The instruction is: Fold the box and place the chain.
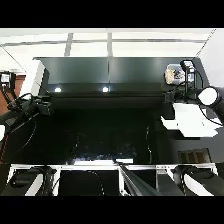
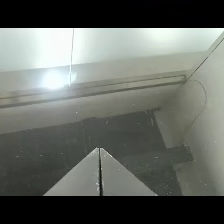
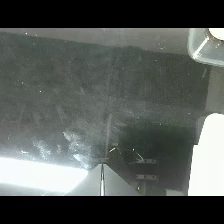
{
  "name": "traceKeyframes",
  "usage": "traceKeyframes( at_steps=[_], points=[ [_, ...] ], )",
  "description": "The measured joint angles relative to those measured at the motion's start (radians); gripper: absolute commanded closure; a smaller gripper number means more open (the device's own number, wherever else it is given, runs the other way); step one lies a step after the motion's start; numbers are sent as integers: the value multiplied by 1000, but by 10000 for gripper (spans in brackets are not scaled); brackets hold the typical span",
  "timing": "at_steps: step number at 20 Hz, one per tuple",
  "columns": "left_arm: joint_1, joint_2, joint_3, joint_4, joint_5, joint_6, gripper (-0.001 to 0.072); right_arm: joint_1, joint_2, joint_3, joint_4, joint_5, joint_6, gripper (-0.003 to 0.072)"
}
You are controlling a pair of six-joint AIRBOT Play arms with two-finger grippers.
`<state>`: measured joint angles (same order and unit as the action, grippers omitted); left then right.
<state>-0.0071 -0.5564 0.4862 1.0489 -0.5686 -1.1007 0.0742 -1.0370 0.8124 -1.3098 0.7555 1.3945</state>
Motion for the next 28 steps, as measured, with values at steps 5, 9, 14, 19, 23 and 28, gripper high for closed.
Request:
traceKeyframes(
  at_steps=[5, 9, 14, 19, 23, 28],
  points=[
    [0, 0, 0, 0, 0, 0, 683, 0, 0, 0, 0, 0, 0, 669],
    [0, 0, 0, 0, 0, 0, 683, 0, 0, 0, 0, 0, 0, 669],
    [0, 0, 0, 0, 1, 0, 683, 0, 0, 0, 16, -2, 1, 669],
    [-1, -3, 0, -68, 87, -5, 681, 3, -5, 0, 161, -60, 5, 376],
    [0, -34, -1, -165, 112, -7, -3, 0, -29, 2, 210, -124, 5, -16],
    [25, -106, -1, -127, 16, -9, -1, -265, -53, 57, 22, -37, 60, -13]
  ],
)
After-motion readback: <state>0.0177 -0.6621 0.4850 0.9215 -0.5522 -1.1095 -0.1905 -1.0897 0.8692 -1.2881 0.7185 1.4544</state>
